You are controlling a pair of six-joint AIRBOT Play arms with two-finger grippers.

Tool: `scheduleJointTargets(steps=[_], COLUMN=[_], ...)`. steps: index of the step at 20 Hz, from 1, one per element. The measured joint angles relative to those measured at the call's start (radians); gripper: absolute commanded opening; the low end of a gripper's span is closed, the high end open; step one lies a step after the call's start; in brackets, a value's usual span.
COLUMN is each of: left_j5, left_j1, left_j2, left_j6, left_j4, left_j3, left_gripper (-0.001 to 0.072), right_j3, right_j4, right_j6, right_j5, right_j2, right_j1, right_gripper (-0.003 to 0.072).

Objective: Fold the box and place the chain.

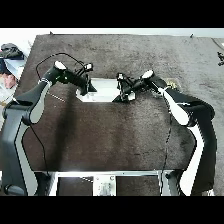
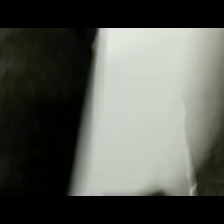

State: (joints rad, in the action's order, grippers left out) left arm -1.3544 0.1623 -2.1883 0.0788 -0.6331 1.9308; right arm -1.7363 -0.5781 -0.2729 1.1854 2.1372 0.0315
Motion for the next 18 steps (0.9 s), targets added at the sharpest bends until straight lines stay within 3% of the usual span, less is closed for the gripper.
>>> scheduleJointTargets(steps=[4,5,6,11,12,15,18], left_j5=[-0.008,-0.016,-0.023,-0.095,-0.114,-0.183,-0.246], left_j1=[-0.004,-0.007,-0.013,-0.074,-0.088,-0.121,-0.131], left_j2=[0.005,0.01,0.016,0.072,0.084,0.114,0.132], left_j6=[0.0,-0.001,-0.007,-0.06,-0.064,-0.072,-0.072], left_j4=[0.007,0.013,0.019,0.034,0.035,0.039,0.042], left_j3=[0.001,0.001,0.001,0.002,0.002,0.002,0.002], left_gripper=[0.0337,0.0402,0.0512,0.0516,0.0478,0.001,0.0005], right_j3=[0.0,0.0,0.0,0.0,0.0,0.0,0.0], right_j4=[-0.001,-0.002,-0.002,-0.003,-0.003,-0.003,-0.003], right_j6=[0.0,0.0,0.0,0.0,0.0,0.0,0.0], right_j5=[0.001,0.001,0.001,0.003,0.003,0.003,0.003], right_j2=[0.0,0.0,0.0,0.0,0.0,0.0,0.0], right_j1=[0.0,0.0,0.0,0.0,0.0,0.0,0.0], right_gripper=[0.0326,0.0326,0.0326,0.0326,0.0326,0.0326,0.0326])
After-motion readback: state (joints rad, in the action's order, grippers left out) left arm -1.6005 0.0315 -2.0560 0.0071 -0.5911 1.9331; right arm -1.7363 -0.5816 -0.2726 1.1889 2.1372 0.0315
